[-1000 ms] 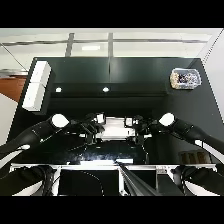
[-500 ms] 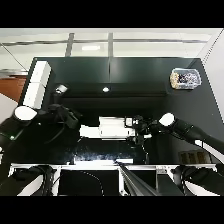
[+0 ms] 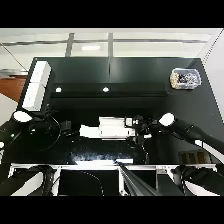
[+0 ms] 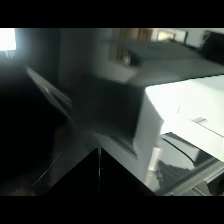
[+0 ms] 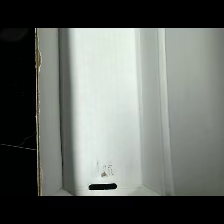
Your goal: Fold the box and place the chain.
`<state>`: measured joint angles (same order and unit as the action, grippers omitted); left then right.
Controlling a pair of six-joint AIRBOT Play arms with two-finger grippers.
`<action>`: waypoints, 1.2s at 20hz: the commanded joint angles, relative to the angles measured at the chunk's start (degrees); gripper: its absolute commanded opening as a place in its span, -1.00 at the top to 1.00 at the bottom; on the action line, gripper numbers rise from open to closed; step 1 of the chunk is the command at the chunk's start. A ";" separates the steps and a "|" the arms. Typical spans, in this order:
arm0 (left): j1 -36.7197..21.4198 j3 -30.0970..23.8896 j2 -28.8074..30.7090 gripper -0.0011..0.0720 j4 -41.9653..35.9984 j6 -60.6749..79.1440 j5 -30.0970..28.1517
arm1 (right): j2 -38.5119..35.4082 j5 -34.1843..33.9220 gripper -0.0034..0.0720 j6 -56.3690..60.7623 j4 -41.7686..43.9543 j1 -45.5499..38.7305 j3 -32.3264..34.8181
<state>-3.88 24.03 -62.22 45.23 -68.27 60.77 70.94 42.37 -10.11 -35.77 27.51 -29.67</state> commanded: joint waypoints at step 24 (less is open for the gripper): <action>16.55 10.47 -8.72 -0.46 -12.70 6.14 1.68 | 0.04 0.00 -0.49 0.00 0.02 0.00 0.04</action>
